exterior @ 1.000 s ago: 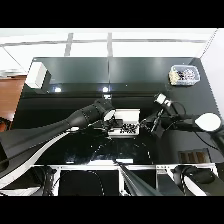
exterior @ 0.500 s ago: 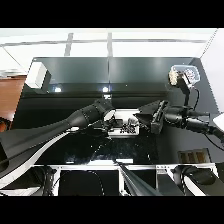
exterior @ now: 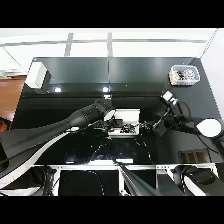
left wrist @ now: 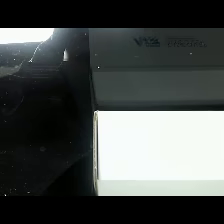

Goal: Fold the box and place the chain.

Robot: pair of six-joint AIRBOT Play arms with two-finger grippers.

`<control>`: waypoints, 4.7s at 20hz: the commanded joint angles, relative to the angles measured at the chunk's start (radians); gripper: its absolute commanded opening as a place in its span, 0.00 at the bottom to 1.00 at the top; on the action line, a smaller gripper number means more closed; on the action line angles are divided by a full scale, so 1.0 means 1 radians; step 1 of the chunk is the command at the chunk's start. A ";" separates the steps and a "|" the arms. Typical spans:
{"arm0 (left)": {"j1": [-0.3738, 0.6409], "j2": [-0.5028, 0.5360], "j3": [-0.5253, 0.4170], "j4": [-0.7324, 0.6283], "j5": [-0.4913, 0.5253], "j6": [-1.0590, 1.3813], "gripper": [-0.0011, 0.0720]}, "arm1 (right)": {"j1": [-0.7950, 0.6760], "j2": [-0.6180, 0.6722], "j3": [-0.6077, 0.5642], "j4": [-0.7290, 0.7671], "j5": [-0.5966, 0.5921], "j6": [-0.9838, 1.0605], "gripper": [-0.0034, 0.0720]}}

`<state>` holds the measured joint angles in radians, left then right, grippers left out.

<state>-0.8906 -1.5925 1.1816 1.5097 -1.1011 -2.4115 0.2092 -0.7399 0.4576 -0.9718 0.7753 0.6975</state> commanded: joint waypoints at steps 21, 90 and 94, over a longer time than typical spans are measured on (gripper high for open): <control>0.000 0.000 0.000 -0.003 0.000 0.000 0.06 | 0.001 -0.356 -0.001 0.189 -0.102 -0.587 0.07; 0.455 0.522 -0.691 -0.898 0.389 1.643 0.77 | -0.166 0.037 0.093 0.208 0.215 0.288 0.50; 0.437 0.492 -0.691 -0.892 0.356 2.127 0.99 | -0.166 0.037 0.093 0.208 0.211 0.291 0.50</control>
<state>-0.4618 -1.0855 0.5129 0.7174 -0.7441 -0.7616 0.0441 -0.7033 0.5507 -0.7643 0.9878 0.9745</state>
